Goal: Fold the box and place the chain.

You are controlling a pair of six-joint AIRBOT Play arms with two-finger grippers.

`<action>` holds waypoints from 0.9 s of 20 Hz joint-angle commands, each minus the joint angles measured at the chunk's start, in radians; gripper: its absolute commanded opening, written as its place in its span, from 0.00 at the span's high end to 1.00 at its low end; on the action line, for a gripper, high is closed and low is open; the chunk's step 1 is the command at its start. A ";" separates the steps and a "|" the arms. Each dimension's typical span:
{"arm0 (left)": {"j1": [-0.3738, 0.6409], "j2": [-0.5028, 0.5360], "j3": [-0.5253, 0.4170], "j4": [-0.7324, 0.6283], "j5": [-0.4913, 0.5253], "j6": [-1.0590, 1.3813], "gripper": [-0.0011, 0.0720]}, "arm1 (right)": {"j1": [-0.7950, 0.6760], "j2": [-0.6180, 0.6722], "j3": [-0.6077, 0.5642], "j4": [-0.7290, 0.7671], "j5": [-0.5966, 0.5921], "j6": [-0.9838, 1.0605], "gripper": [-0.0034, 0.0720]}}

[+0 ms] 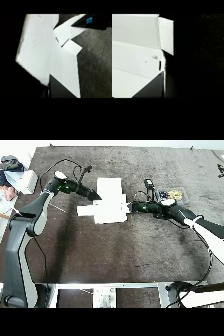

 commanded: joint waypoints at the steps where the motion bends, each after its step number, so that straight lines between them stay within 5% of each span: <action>1: 0.000 0.000 0.000 0.002 -0.010 0.132 0.97 | -0.012 0.018 0.001 -0.055 0.009 0.001 0.68; 2: 0.000 0.000 0.000 0.002 -0.011 0.166 0.97 | -0.026 0.032 0.001 -0.076 0.024 0.001 0.47; 10: 0.000 0.004 0.000 0.012 -0.091 0.503 0.97 | -0.178 0.108 0.000 -0.123 0.154 0.061 0.47; 18: 0.019 0.083 -0.109 -0.063 -0.005 0.715 0.98 | -0.165 0.108 0.000 -0.146 0.144 0.060 0.47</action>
